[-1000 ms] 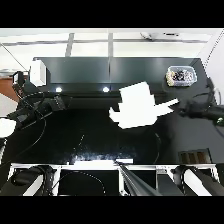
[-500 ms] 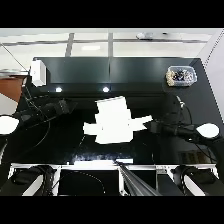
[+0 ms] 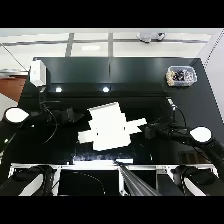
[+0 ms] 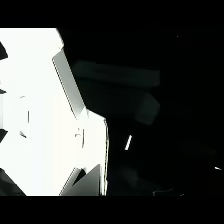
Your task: Fold the box and place the chain.
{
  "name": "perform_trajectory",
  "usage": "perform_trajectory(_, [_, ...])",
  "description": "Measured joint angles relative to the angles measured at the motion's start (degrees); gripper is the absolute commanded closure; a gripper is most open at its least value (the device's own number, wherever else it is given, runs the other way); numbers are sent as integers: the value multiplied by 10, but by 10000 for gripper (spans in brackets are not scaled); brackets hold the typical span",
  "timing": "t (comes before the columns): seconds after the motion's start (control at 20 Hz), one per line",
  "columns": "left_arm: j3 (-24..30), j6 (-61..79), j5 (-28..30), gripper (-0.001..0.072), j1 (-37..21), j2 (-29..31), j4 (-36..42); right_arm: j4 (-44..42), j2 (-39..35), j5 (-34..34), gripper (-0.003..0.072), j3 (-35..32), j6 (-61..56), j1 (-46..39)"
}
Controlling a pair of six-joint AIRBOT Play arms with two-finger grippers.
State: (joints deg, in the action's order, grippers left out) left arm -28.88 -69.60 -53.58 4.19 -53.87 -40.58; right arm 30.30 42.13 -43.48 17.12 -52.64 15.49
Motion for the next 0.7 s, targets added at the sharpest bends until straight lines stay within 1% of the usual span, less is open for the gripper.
perform_trajectory(0.1, [-1,95,-30,2,-2,-49,64,0,0,0,658,0,0,1])
perform_trajectory(0.2, [-9,160,-35,2,2,-103,111,0,0,-1,658,0,1,2])
perform_trajectory(0.4, [-45,265,-45,2,34,-206,168,2,0,-2,659,0,2,3])
perform_trajectory(0.55, [-78,345,-76,13,63,-267,211,3,0,-3,658,0,2,3])
perform_trajectory(0.7, [-110,385,-108,13,77,-313,224,3,0,-4,658,0,0,3])
